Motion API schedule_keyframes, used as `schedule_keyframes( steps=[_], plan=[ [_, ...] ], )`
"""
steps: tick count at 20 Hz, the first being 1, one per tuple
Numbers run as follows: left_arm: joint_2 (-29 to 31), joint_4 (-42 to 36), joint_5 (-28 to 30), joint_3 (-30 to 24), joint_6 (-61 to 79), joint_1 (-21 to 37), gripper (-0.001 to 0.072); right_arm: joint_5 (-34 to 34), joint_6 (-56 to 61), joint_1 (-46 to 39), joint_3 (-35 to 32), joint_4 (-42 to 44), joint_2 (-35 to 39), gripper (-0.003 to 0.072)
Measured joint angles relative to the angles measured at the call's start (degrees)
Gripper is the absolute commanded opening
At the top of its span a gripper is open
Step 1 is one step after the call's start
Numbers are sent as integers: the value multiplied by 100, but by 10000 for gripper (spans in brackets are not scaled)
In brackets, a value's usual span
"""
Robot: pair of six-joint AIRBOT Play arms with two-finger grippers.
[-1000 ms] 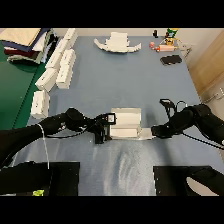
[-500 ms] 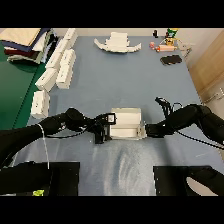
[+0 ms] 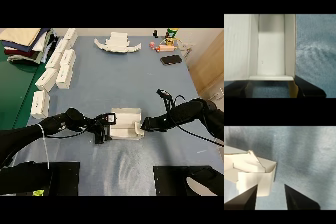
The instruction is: Fold the box.
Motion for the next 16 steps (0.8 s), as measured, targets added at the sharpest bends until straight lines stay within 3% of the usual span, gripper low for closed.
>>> schedule_keyframes(
  steps=[8,16],
  plan=[
    [2,0,0,0,0,0,461,321,225,887,192,-232,-597,522],
    [0,2,0,0,0,0,461,87,2614,2251,997,-2367,-1486,511]
  ],
)
